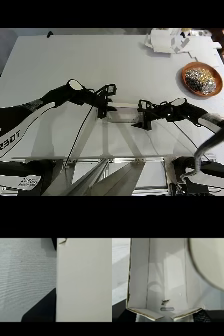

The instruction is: Fold the box and place the chain.

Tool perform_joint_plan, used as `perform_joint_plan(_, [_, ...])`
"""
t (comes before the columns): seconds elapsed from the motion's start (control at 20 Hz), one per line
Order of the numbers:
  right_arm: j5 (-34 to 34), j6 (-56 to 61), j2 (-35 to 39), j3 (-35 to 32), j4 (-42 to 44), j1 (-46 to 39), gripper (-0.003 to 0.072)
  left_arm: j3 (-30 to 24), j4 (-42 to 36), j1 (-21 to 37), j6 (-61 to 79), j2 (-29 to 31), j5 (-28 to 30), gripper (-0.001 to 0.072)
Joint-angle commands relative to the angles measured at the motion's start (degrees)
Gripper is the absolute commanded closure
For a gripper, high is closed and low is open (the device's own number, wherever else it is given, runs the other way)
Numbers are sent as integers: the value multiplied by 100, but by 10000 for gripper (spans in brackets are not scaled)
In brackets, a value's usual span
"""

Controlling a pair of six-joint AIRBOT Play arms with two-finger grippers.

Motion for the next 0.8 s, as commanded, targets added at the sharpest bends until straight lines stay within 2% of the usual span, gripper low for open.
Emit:
perform_joint_plan(0.0, [-57,-4,-17,4,-20,0,50,-2,0,0,2,-4,0,700])
perform_joint_plan(0.2, [-74,-9,-17,4,-24,0,180,-2,0,0,2,-4,0,700])
perform_joint_plan(0.25, [-70,-22,-17,4,-24,0,242,-2,0,0,2,-4,0,700])
perform_joint_plan(0.35, [-68,-22,-17,4,-26,0,294,-2,0,0,2,-4,0,700])
perform_joint_plan(0.5, [-68,-22,-17,4,-28,0,319,-2,0,0,2,-4,0,700])
perform_joint_plan(0.75, [-72,-20,-17,4,-24,0,316,-2,0,0,2,-4,0,700])
